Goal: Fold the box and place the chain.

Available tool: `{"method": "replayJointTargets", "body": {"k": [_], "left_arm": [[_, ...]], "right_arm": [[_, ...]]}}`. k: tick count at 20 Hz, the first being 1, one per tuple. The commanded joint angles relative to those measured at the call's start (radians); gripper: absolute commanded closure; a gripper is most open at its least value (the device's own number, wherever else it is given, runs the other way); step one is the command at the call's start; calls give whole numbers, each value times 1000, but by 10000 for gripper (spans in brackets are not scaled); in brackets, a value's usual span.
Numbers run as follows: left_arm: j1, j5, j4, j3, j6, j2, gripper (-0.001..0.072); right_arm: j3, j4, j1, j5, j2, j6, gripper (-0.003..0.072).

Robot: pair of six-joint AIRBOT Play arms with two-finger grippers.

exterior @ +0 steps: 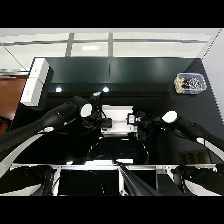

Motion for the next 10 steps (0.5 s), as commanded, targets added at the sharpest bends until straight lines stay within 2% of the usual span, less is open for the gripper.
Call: {"method": "replayJointTargets", "body": {"k": [1,6,10], "left_arm": [[-20,-15,50,16,-64,-28,245],[-64,-66,126,124,-133,-101,245],[-76,-106,122,132,-208,-107,245]], "right_arm": [[0,0,1,0,0,0,197],[0,0,1,0,0,0,197],[0,0,1,0,0,0,197]]}}
